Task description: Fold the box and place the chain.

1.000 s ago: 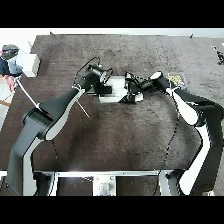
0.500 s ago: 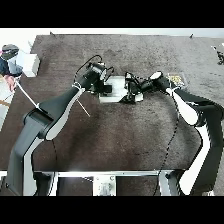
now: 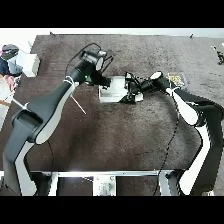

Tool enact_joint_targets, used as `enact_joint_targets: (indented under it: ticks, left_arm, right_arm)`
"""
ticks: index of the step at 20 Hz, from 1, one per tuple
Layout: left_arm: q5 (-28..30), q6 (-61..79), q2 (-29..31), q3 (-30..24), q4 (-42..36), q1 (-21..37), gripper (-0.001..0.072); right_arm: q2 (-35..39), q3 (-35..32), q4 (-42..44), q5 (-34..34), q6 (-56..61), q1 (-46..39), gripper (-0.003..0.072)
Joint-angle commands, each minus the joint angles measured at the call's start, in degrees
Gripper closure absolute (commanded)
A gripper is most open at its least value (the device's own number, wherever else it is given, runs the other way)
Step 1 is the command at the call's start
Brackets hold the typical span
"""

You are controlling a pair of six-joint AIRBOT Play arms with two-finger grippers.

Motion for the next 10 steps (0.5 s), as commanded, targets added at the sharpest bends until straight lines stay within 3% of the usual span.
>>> enact_joint_targets:
  ticks: [1, 8, 10]
  left_arm:
    - [-0.2, 6.4, 5.2, 0.2, -0.2, 0.1, 0.0093]
    - [9.7, 16.4, 9.1, 0.2, 1.3, 0.7, 0.0121]
    - [11.0, 23.6, 9.1, 0.2, -4.7, 3.8, 0.0121]
  right_arm:
    - [0.0, 0.0, 0.0, 0.0, 0.0, 0.0, 0.0248]
    - [0.0, 0.0, 0.0, 0.0, 0.0, 0.0, 0.0247]
    - [0.0, 0.0, 0.0, 0.0, 0.0, 0.0, 0.0247]
